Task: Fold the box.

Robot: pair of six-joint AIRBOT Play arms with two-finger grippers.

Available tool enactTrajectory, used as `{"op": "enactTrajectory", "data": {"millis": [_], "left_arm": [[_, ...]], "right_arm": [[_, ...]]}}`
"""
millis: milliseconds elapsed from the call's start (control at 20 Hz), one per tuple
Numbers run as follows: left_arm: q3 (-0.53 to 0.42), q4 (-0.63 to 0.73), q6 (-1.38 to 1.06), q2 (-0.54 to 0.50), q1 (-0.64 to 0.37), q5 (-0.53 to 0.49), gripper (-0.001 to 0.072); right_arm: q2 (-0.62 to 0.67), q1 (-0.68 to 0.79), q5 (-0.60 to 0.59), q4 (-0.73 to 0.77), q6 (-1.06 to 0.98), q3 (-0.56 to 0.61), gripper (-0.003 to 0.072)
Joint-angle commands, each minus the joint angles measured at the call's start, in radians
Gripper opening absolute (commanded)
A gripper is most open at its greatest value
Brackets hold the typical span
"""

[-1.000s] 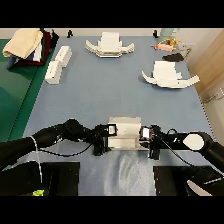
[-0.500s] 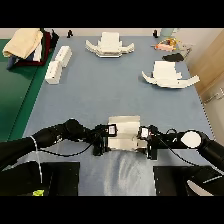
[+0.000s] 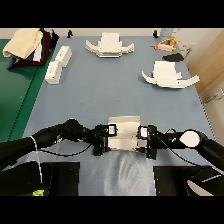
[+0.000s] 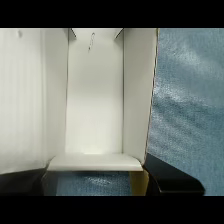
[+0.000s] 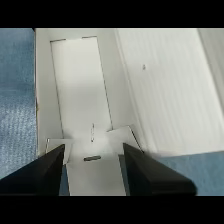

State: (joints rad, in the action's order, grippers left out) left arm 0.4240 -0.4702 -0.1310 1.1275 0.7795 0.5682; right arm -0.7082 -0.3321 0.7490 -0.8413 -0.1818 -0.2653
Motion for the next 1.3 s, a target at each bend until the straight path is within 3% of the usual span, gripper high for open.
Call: {"op": "enactTrajectory", "data": {"millis": [0, 150, 200, 400, 550, 600, 800, 1250], "left_arm": [[0.001, 0.0, 0.0, -0.001, 0.0, 0.0, 0.0461], [0.001, 0.0, 0.0, -0.001, 0.0, 0.0, 0.0461], [0.001, 0.0, 0.0, -0.001, 0.0, 0.0, 0.0462], [0.001, 0.0, 0.0, -0.001, 0.0, 0.0, 0.0462], [0.001, 0.0, 0.0, -0.001, 0.0, 0.0, 0.0462], [0.001, 0.0, 0.0, -0.001, 0.0, 0.0, 0.0461], [0.001, 0.0, 0.0, -0.001, 0.0, 0.0, 0.0461], [0.001, 0.0, 0.0, -0.001, 0.0, 0.0, 0.0462]], "right_arm": [[-0.001, 0.0, 0.016, -0.097, -0.147, -0.016, 0.0397], [0.005, 0.002, 0.077, -0.294, -0.544, -0.081, 0.0049], [0.008, 0.002, 0.118, -0.38, -0.704, -0.113, 0.0003], [0.042, 0.002, 0.294, -0.598, -1.138, -0.258, 0.0003], [0.068, 0.021, 0.382, -0.957, -1.651, -0.334, 0.0003], [0.064, 0.047, 0.428, -1.004, -1.74, -0.34, 0.0004], [0.004, 0.154, 0.473, -0.852, -1.755, -0.29, 0.0004], [-0.12, 0.158, 0.409, -0.461, -1.59, -0.169, 0.0003]]}}
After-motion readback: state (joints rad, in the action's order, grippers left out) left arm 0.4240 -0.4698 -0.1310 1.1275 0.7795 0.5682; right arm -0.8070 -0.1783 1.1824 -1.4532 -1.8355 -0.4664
